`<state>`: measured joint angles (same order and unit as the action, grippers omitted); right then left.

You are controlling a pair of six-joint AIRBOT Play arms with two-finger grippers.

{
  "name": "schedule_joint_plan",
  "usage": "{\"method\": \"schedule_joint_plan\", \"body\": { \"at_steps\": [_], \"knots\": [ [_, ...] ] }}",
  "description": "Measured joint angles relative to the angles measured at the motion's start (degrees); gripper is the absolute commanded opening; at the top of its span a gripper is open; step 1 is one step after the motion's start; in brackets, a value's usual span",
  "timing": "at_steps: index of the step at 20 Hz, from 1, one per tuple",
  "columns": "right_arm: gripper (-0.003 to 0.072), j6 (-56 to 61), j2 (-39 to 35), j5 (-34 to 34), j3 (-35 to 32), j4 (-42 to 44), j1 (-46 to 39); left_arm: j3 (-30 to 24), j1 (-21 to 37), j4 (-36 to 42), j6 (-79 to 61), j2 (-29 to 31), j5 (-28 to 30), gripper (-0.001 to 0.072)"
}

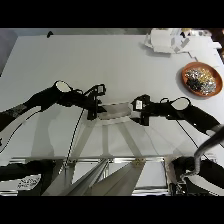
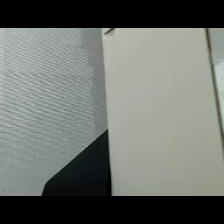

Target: Fold the box and place the chain.

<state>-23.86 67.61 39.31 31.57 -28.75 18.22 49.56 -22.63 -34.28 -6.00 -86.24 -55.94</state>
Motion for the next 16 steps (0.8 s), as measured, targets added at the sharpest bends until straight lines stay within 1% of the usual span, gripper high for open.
{"method": "schedule_joint_plan", "body": {
  "at_steps": [8, 16],
  "knots": [
    [0.0681, -1.9, 6.2, 4.1, 2.0, 1.9, -0.8, 0.0, 0.0, 0.0, 0.0, 0.0, -0.1, 0.0010],
    [0.0678, -4.1, 9.9, 4.8, 2.1, 4.2, 1.8, 0.0, 0.0, 0.0, 0.0, 0.0, -0.3, 0.0010]
  ]
}}
